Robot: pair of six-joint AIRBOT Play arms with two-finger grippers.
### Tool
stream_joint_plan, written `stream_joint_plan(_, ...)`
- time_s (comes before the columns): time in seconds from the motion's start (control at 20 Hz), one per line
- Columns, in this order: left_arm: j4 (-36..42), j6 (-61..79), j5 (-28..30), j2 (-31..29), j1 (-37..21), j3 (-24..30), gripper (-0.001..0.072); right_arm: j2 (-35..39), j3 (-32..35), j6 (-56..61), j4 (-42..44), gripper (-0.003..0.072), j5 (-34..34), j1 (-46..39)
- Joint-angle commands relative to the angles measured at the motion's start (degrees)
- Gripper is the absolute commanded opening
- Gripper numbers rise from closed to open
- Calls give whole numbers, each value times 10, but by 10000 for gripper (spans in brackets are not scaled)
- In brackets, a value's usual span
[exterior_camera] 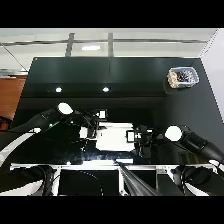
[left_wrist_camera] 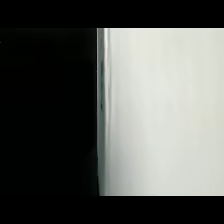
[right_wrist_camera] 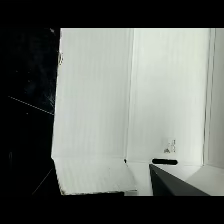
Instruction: Fold the box and place the chain.
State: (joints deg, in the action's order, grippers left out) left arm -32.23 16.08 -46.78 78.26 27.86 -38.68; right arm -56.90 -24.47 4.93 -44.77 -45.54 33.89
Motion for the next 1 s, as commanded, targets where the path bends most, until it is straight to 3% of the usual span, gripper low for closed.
stream_joint_plan(0.0, 0, 0, 0, 0, 0, 0, 26, -3, 1, 8, 13, 720, 4, 12)
stream_joint_plan(0.25, 0, 0, -2, 0, 0, 0, 25, -3, 26, 9, 43, 720, 32, 20)
stream_joint_plan(0.5, 0, 0, -2, 0, 0, 0, 25, -3, 26, 9, 84, 720, 127, 62)
stream_joint_plan(0.8, 0, 0, -4, 0, 0, 0, 25, 28, 23, 13, 72, 720, 119, 36)
stream_joint_plan(0.95, 0, 0, -5, 0, 0, 0, 25, 51, 7, 13, 72, 719, 77, -4)
